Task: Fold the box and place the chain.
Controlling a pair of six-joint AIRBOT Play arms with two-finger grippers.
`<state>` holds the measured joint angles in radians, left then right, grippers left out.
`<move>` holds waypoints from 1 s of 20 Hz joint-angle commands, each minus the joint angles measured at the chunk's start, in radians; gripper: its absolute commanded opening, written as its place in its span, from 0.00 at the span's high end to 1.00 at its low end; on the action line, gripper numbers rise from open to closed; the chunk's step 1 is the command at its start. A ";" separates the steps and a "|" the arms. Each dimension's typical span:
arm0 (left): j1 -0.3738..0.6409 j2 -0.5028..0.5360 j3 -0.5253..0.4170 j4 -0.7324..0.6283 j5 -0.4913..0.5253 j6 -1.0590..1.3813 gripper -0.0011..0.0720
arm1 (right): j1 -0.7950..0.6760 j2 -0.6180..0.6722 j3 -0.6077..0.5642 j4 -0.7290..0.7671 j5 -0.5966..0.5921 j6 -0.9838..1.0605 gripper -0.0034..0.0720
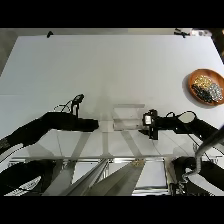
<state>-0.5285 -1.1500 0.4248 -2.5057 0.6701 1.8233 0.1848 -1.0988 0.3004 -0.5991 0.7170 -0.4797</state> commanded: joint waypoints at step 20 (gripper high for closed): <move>-0.124 -0.001 0.106 -0.060 -0.009 0.164 0.97 | 0.001 0.000 0.000 0.000 0.000 0.000 0.40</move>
